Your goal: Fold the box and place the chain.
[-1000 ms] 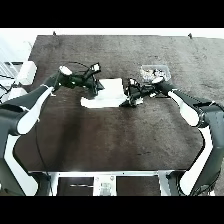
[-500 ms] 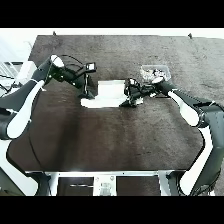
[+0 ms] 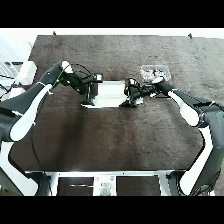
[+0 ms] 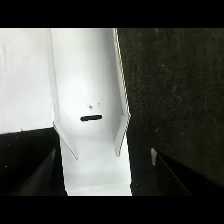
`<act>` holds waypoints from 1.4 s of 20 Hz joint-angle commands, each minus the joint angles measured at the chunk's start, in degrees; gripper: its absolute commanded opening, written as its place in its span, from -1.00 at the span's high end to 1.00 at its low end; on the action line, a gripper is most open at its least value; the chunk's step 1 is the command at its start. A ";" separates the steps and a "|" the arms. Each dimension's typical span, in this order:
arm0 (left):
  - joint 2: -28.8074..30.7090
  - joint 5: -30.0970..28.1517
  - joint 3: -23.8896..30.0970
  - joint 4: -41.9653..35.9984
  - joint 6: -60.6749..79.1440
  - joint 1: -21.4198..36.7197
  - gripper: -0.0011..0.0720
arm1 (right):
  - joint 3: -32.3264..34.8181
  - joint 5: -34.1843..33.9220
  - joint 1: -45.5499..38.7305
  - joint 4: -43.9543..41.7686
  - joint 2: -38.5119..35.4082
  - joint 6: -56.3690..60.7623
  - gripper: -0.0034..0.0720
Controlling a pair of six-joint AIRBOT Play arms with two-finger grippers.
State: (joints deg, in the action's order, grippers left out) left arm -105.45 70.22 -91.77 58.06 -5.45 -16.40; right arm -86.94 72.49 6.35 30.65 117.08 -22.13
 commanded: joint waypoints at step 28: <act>-0.76 -4.15 1.97 -1.42 3.10 -0.33 -0.69 | 0.02 0.00 0.00 -0.04 0.00 0.02 -0.05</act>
State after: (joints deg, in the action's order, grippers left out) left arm -106.21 66.02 -89.80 56.31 -2.59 -16.73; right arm -86.94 72.47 6.31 30.63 117.08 -22.09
